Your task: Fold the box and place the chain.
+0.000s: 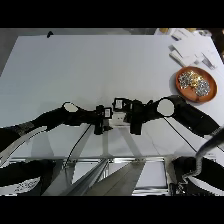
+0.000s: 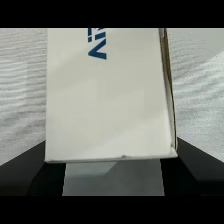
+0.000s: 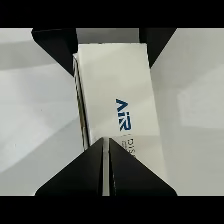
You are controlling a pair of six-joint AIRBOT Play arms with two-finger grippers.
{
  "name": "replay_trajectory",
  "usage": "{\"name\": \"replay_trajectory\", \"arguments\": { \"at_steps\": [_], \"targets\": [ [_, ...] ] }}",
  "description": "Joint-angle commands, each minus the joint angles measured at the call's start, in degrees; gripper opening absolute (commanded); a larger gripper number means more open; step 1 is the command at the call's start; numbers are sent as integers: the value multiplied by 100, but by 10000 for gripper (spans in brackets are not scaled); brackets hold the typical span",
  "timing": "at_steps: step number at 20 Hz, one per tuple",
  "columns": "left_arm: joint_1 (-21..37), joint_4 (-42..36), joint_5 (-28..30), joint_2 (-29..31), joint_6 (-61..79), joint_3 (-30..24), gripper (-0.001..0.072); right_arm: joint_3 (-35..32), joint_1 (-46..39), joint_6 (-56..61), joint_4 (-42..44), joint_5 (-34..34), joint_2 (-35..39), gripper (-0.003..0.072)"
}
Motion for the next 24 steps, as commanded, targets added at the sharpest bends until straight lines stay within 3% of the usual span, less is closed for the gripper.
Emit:
{"name": "replay_trajectory", "arguments": {
  "at_steps": [1, 14, 19, 21, 24],
  "targets": [
    [0, 0, 0, 4, 0, -4, 71, -20, -7, -11, 20, 225, -98, 36],
    [-2, 0, 0, 4, 0, -4, 71, -103, -9, -9, 22, 142, -444, 19],
    [-2, 0, 0, 2, 0, -4, 71, -98, -24, 63, -22, 125, -70, 19],
    [-2, 0, 0, 2, 0, -4, 71, -96, -221, 643, -173, 81, 367, 19],
    [0, 2, 0, 2, 0, -4, 71, -96, -879, 2594, -896, 474, 957, 18]
  ]
}}
